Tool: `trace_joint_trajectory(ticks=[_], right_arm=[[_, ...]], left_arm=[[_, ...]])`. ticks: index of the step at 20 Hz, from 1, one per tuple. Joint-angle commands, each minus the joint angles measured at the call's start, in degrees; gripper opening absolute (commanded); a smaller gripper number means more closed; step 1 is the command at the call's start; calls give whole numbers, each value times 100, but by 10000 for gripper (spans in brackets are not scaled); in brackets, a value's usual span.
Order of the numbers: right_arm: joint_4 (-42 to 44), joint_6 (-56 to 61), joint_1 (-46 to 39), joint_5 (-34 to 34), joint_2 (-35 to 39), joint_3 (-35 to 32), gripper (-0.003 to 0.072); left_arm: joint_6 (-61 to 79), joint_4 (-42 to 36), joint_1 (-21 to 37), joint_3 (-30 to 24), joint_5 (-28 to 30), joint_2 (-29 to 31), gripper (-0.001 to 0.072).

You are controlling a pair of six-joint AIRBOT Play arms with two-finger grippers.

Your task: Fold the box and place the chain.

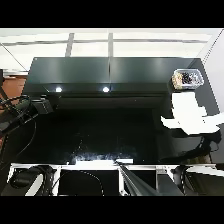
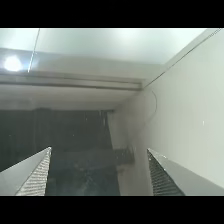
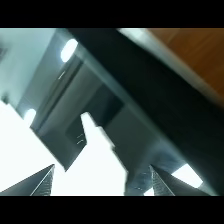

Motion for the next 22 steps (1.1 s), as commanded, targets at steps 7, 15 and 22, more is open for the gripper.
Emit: trace_joint_trajectory(ticks=[7,15,22], right_arm=[[-116,-428,802,1458,-1217,822,550],[280,-623,876,1871,-929,820,59],[1156,-1362,1425,1290,472,-247,48]], left_arm=[[4,15,4,0,98,-2,710],[4,120,4,0,118,-2,710],[0,-35,4,0,122,-2,708]])
